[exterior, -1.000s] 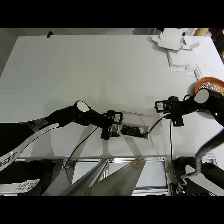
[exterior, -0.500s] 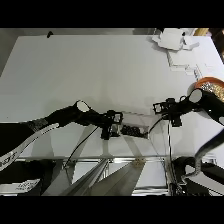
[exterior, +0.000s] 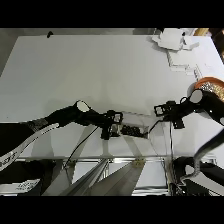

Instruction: Fold the box and place the chain.

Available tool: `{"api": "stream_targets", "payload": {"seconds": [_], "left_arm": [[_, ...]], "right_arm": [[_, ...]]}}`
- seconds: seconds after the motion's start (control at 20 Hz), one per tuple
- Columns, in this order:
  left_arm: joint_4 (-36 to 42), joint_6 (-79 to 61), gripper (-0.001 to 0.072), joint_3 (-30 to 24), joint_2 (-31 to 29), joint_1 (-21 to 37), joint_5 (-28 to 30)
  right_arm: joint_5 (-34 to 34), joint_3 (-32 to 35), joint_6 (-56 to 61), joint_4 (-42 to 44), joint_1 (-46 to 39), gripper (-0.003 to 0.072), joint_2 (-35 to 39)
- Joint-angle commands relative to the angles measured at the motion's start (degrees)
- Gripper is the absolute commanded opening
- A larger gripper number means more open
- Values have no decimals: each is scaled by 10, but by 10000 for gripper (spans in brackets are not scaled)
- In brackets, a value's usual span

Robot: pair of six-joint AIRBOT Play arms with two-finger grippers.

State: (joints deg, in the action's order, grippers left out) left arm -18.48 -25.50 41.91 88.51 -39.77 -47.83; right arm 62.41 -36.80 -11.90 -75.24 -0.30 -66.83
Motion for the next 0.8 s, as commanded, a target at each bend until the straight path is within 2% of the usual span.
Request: {"api": "stream_targets", "payload": {"seconds": [0.0,0.3,0.4,0.5,0.6,0.75], "left_arm": [[0,0,333,0,0,0,0],[0,0,333,0,0,0,0],[0,0,333,0,0,0,0],[0,0,333,0,0,0,0],[0,0,333,0,0,0,0],[0,0,333,0,0,0,0]], "right_arm": [[65,-1,46,23,0,15,72],[242,0,91,251,0,17,200],[274,0,91,334,0,18,226],[280,0,91,396,3,18,239],[267,0,91,417,30,17,241],[185,0,92,416,100,17,241]]}}
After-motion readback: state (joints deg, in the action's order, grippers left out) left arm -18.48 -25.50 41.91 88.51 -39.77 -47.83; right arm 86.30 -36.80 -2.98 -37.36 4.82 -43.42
